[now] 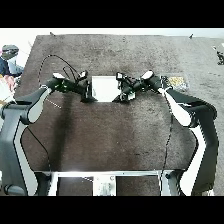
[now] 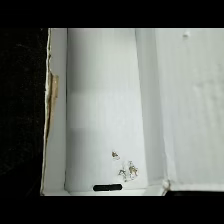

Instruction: Fold the box and place the chain.

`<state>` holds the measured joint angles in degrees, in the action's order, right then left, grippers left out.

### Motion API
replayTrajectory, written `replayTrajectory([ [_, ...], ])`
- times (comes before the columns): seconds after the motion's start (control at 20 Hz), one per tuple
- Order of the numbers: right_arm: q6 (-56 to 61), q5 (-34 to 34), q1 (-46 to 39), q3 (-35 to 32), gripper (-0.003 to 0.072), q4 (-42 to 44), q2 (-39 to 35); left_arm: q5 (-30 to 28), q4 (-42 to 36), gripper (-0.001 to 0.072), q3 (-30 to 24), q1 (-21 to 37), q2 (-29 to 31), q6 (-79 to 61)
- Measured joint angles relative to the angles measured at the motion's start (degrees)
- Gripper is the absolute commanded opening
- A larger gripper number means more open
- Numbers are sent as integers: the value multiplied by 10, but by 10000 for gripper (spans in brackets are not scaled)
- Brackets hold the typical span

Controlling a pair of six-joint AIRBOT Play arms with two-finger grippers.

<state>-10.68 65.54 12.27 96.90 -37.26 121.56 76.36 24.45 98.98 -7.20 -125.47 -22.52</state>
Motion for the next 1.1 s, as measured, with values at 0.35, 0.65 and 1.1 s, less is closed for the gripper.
replayTrajectory([
  [0.35, 0, 0, 0, 0, 421, 0, 0, -5, 9, 704, 0, -2, -1, 0],
  [0.65, 0, 0, 0, 0, 421, 0, 0, -15, 12, 518, 0, -2, -2, 1],
  [1.1, 0, 0, 0, 0, 421, 0, 0, -21, 14, 519, 0, -2, -2, 0],
])
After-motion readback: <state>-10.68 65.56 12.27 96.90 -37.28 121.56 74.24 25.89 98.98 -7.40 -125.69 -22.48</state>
